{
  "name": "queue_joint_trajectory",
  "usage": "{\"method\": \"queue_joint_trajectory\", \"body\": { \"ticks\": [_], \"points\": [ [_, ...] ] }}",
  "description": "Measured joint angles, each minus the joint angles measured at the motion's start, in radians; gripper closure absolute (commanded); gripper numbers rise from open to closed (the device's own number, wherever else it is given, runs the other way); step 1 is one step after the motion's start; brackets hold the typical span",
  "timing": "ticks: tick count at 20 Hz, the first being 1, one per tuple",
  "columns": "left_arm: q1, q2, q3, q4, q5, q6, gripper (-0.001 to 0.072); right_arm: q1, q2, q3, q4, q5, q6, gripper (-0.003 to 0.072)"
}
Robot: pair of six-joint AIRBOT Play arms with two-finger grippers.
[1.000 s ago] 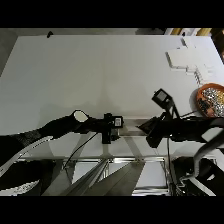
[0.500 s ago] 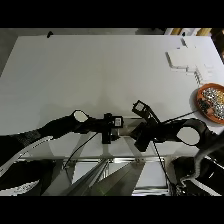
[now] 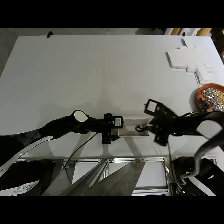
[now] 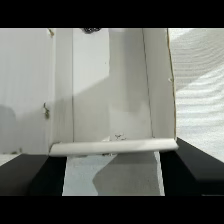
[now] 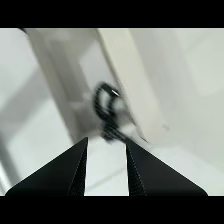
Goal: Fold the box and place the chain.
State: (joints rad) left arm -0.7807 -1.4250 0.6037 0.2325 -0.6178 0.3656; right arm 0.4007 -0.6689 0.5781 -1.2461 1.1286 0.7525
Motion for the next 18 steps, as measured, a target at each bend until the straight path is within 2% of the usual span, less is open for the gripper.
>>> {"method": "queue_joint_trajectory", "body": {
  "ticks": [3,4,6,11,13,18],
  "points": [
    [0.0,0.0,0.0,0.0,0.0,0.0,0.0363,-0.146,-0.023,0.003,-0.045,0.01,-0.228,0.0436],
    [0.0,0.0,0.0,0.0,0.0,0.0,0.0363,-0.187,-0.042,0.003,-0.057,0.005,-0.294,0.0471],
    [0.0,0.0,0.0,0.0,0.0,0.0,0.0363,-0.241,-0.089,0.003,-0.067,-0.011,-0.383,0.0472],
    [0.0,0.0,0.0,0.0,0.0,0.0,0.0363,-0.291,-0.212,-0.001,-0.108,-0.02,-0.471,0.0473],
    [0.0,0.0,0.0,0.0,0.0,0.0,0.0363,-0.306,-0.237,-0.016,-0.132,-0.019,-0.491,0.051],
    [0.0,0.0,0.0,0.0,0.0,0.0,0.0363,-0.324,-0.264,-0.076,-0.154,-0.023,-0.559,0.051]
  ]
}}
